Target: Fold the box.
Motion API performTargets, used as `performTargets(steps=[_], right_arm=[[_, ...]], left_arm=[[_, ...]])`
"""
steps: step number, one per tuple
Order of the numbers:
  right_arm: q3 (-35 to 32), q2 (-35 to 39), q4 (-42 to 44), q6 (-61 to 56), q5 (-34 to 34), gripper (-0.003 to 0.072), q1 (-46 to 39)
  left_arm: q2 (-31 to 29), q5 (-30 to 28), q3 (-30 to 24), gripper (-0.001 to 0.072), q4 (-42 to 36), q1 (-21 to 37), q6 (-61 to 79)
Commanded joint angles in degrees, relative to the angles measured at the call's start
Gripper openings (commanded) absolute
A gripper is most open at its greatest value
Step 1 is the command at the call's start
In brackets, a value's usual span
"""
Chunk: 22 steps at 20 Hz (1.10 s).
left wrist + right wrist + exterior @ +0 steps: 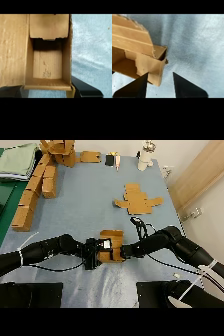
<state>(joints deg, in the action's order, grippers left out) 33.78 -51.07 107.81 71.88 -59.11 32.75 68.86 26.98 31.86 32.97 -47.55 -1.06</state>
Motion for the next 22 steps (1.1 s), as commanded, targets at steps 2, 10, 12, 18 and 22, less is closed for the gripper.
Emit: performTargets(steps=[2,10,12,18,22], right_arm=[[3.2,-3.1,-7.0,-9.6,-1.6,0.0471,5.7],[10.3,-12.0,-12.9,-19.1,-7.4,0.0471,11.8],[12.2,-14.0,-13.0,-19.6,-7.4,0.0471,13.7],[14.5,-18.9,-18.7,-23.5,-13.2,0.0471,15.2],[14.5,-19.5,-19.1,-23.5,-13.0,0.047,15.2]], left_arm=[[0.0,0.0,0.0,0.0598,0.0,0.0,0.0],[0.0,0.0,0.0,0.0598,0.0,0.0,0.0],[0.0,0.0,0.0,0.0598,0.0,0.0,0.0],[0.0,0.0,0.0,0.0599,0.0,0.0,0.0],[0.0,0.0,0.0,0.0598,0.0,0.0,0.0]])
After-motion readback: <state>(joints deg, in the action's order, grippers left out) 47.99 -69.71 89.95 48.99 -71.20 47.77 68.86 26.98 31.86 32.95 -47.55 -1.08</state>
